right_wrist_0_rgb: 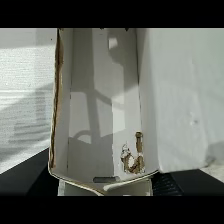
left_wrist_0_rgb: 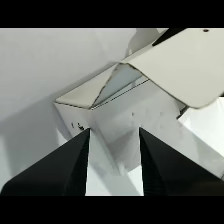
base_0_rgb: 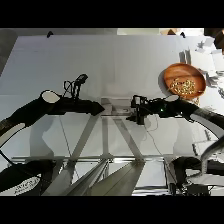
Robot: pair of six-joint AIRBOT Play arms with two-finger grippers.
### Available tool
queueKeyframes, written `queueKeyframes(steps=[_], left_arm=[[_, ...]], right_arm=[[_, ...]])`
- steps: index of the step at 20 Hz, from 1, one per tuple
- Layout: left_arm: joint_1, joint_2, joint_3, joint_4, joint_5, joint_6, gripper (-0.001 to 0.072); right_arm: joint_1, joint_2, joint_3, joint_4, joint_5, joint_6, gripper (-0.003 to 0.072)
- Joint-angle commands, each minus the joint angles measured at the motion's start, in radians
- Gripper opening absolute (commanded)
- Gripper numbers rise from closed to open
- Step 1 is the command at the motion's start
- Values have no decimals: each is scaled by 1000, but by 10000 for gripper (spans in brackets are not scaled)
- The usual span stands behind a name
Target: Fold the box and place the chain.
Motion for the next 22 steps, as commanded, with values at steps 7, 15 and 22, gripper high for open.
queueKeyframes(steps=[7,15,22], left_arm=[[-51,1,0,111,128,-2,353],[-127,1,0,386,206,-235,363],[-127,2,49,441,188,-431,523]], right_arm=[[1,0,0,0,0,0,513],[1,0,0,0,0,0,513],[1,0,0,0,0,0,513]])
